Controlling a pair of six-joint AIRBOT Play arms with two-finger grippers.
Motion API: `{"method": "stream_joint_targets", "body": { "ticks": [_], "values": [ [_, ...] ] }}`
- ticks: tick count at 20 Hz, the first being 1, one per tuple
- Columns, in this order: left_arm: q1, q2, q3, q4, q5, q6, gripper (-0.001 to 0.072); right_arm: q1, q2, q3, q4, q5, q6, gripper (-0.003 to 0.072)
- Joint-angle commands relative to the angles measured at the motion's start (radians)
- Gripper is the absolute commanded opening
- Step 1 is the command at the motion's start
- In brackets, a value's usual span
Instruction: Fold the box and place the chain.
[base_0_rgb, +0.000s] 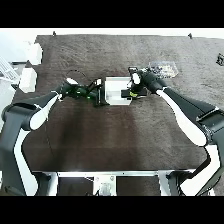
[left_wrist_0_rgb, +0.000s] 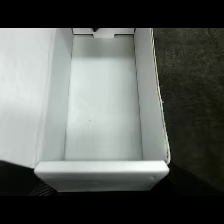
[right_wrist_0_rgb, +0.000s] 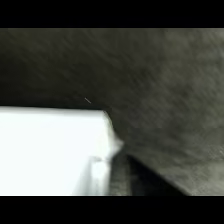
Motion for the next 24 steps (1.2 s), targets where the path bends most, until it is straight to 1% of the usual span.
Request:
{"method": "stream_joint_targets", "body": {
  "ticks": [1, 4, 5, 6, 9, 10, 16, 18, 20, 23, 24],
  "values": [
    [-0.001, 0.001, 0.000, -0.001, -0.004, -0.001, 0.0527, 0.002, 0.001, 0.018, 0.007, -0.012, 0.007, 0.0376],
    [-0.001, 0.001, 0.000, -0.002, -0.004, -0.002, 0.0527, 0.001, 0.001, 0.056, 0.007, -0.012, 0.006, 0.0383],
    [-0.001, 0.001, 0.000, -0.002, -0.004, -0.002, 0.0527, 0.000, 0.001, 0.066, 0.007, -0.011, 0.006, 0.0455],
    [-0.001, 0.001, 0.000, -0.002, -0.004, -0.001, 0.0527, 0.000, 0.001, 0.074, 0.007, -0.001, 0.006, 0.0506],
    [-0.001, 0.001, 0.000, -0.003, -0.004, -0.001, 0.0527, 0.000, 0.003, 0.100, 0.007, 0.075, -0.026, 0.0505],
    [-0.001, 0.001, 0.000, -0.003, -0.004, -0.002, 0.0527, 0.000, 0.010, 0.106, 0.007, 0.083, -0.031, 0.0504],
    [-0.001, 0.001, 0.000, -0.003, -0.003, -0.002, 0.0527, -0.013, 0.122, 0.122, 0.006, 0.073, -0.179, 0.0504],
    [-0.001, 0.001, 0.000, -0.003, -0.003, -0.001, 0.0527, -0.037, 0.172, 0.124, 0.006, 0.031, -0.251, 0.0504],
    [-0.001, 0.001, 0.000, -0.003, -0.003, -0.001, 0.0528, -0.092, 0.203, 0.125, -0.002, -0.043, -0.308, 0.0504],
    [-0.001, 0.001, 0.000, -0.003, -0.003, -0.002, 0.0527, -0.239, 0.195, 0.127, 0.000, -0.113, -0.344, 0.0504],
    [-0.001, 0.001, 0.000, -0.003, -0.003, -0.002, 0.0527, -0.296, 0.176, 0.127, 0.029, -0.127, -0.378, 0.0504]
  ]
}}
